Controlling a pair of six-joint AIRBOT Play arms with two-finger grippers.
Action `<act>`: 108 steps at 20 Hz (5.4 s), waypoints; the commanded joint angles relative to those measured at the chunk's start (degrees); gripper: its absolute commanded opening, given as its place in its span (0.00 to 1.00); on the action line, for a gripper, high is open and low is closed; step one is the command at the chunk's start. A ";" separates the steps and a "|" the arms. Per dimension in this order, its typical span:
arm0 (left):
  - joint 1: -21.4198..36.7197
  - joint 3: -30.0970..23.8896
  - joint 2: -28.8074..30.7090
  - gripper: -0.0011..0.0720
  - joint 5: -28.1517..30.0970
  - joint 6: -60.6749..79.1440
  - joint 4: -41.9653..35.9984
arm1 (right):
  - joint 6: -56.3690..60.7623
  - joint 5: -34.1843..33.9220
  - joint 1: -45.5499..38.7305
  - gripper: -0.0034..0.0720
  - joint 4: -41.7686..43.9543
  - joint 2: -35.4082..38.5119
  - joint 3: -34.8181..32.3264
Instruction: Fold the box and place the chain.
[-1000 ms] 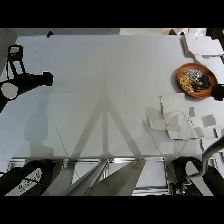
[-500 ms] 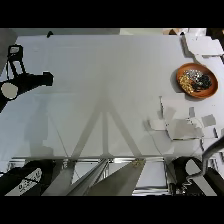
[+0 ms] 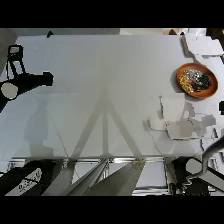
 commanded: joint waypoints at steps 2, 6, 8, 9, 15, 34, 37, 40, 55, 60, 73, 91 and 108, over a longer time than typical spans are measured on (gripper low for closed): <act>0.00 0.02 0.02 0.96 0.00 0.02 0.02 | -5.49 3.34 -1.51 0.58 3.21 -4.90 0.02; 0.00 0.02 0.02 0.96 0.02 0.02 0.02 | -8.79 2.93 -1.51 0.58 5.92 -6.19 0.02; 0.00 0.02 0.02 0.96 0.02 0.02 0.02 | -8.90 2.14 -1.51 0.58 5.88 -7.19 0.04; 0.00 0.02 0.02 0.96 0.02 0.02 0.02 | -9.42 2.21 -1.51 0.58 5.90 -8.09 0.02; 0.00 0.02 0.02 0.96 0.02 0.02 0.02 | -12.00 -0.50 -1.51 0.56 5.84 -11.74 0.04; 0.00 0.02 0.02 0.96 0.02 0.02 0.02 | -16.33 2.36 -1.51 0.06 9.29 -15.23 0.02; 0.00 0.02 0.02 0.96 0.02 0.02 0.02 | -16.31 4.04 -1.51 0.06 10.29 -13.81 0.02; 0.00 0.02 0.02 0.96 0.00 0.02 0.02 | -16.33 3.89 -1.49 0.06 16.24 -12.57 0.02; 0.00 0.02 0.02 0.96 0.02 0.02 0.02 | -32.79 0.31 17.57 0.06 60.26 -12.24 0.02; 0.00 0.02 0.02 0.96 0.02 0.02 0.02 | -34.34 -8.90 28.74 0.06 65.53 -12.24 0.00; 0.00 0.02 0.02 0.96 0.02 0.02 0.02 | -40.92 -37.88 45.20 0.06 76.70 -12.17 -10.45; 0.00 0.02 0.02 0.96 0.02 0.02 0.02 | -50.36 -36.48 45.22 0.06 85.09 -12.13 -14.73; -0.02 0.02 0.00 0.95 -0.15 0.39 0.07 | -50.36 -36.48 45.20 0.06 85.09 -12.13 -14.73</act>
